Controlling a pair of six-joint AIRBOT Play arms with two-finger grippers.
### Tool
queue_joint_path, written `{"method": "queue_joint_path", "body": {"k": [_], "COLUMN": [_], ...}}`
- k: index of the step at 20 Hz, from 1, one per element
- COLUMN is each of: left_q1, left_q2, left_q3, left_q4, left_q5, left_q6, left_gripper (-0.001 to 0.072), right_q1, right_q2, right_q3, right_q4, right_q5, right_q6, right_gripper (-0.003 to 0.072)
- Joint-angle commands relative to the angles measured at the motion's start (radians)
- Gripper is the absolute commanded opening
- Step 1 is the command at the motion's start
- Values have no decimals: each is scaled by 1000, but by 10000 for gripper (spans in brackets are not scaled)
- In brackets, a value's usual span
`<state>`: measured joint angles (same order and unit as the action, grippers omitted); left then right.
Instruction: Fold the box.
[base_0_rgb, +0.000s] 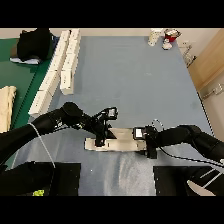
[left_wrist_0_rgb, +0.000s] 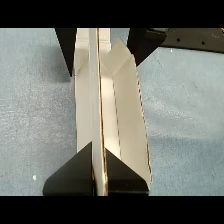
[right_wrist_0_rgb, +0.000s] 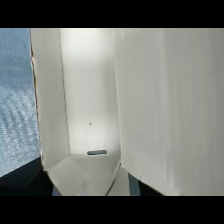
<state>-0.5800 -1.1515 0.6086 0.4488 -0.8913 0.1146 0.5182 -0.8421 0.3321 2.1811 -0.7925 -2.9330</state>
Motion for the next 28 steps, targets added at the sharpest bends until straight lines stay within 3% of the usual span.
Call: {"method": "queue_joint_path", "body": {"k": [1,13,14,15,17,28], "left_q1": [0,0,0,0,0,0], "left_q2": [0,0,0,0,0,0], "left_q3": [0,0,0,0,0,0], "left_q4": [0,0,0,0,0,0], "left_q5": [0,0,0,0,0,0], "left_q6": [0,0,0,0,0,0], "left_gripper": [12,13,12,13,13,13], "right_q1": [1,25,25,25,25,25], "right_q2": [0,0,0,0,0,0], "right_q3": [-5,-23,-26,-27,-33,-31], "right_q4": [1,8,8,7,7,6], "right_q5": [3,42,48,52,63,51], "right_q6": [0,1,1,1,0,0], "right_gripper": [710,690,676,596,506,510]}}
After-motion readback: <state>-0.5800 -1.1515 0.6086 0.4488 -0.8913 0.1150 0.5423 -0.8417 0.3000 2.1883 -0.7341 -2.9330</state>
